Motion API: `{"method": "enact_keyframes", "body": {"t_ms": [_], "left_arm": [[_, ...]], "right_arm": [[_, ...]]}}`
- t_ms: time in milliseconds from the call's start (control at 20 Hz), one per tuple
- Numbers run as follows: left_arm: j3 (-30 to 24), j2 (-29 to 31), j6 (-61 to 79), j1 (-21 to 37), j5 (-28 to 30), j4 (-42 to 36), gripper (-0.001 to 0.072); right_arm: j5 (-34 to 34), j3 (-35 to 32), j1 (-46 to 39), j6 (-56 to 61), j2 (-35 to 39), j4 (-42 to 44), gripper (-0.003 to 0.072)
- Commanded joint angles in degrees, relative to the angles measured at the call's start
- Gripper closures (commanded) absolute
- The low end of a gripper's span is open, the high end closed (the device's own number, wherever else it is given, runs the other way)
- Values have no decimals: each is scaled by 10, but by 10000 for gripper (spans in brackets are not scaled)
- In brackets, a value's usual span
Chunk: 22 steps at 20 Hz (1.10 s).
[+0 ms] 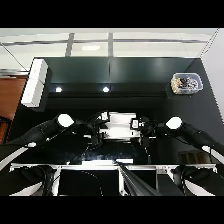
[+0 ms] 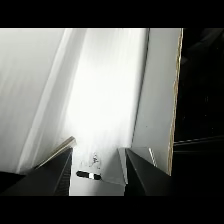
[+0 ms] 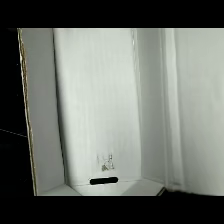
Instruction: Fold the box and place the chain.
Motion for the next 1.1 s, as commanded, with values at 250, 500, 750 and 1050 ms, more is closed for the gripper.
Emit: {"method": "enact_keyframes", "body": {"t_ms": [250,500,750,1050], "left_arm": [[0,1,0,-1,-2,0,297],[14,28,-162,40,-78,62,682],[21,121,-589,177,-122,270,680],[-15,108,-798,391,-233,256,681]], "right_arm": [[0,0,0,0,0,0,456],[0,0,0,0,0,0,455],[0,0,0,0,0,0,456],[0,0,0,0,0,0,456]]}}
